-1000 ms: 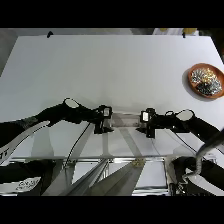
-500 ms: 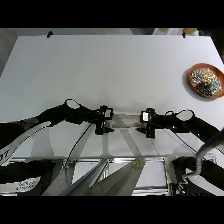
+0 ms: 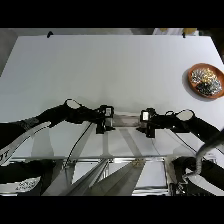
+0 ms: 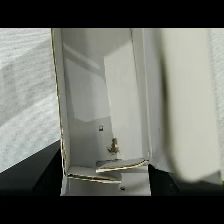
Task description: Fold the box and place the chain.
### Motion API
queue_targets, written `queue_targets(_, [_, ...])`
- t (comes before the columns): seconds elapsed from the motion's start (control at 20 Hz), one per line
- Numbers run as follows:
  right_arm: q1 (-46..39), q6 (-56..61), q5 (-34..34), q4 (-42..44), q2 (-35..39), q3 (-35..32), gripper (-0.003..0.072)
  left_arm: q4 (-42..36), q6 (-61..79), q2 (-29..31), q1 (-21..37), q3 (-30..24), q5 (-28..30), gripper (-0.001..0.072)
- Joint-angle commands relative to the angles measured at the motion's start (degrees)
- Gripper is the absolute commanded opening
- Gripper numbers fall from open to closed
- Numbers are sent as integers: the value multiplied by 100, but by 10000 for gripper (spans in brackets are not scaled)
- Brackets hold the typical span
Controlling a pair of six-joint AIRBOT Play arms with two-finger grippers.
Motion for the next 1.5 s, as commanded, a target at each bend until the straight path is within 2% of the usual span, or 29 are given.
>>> queue_targets(0.0, [0,-7,11,-7,0,0,424,-28,-24,7,-2,2,61,132])
queue_targets(1.0, [0,109,184,-92,2,0,426,-24,-42,7,2,2,37,132])
queue_targets(1.05, [0,116,157,-210,9,0,490,-24,-42,7,2,4,37,132])
queue_targets(1.1, [0,216,101,-323,42,0,609,-24,-39,7,2,2,37,132])
queue_targets(1.15, [0,341,55,-452,96,0,675,-24,-39,7,2,2,37,132])
queue_targets(1.45, [0,2028,114,-1993,905,0,682,-24,-42,7,2,2,37,132])
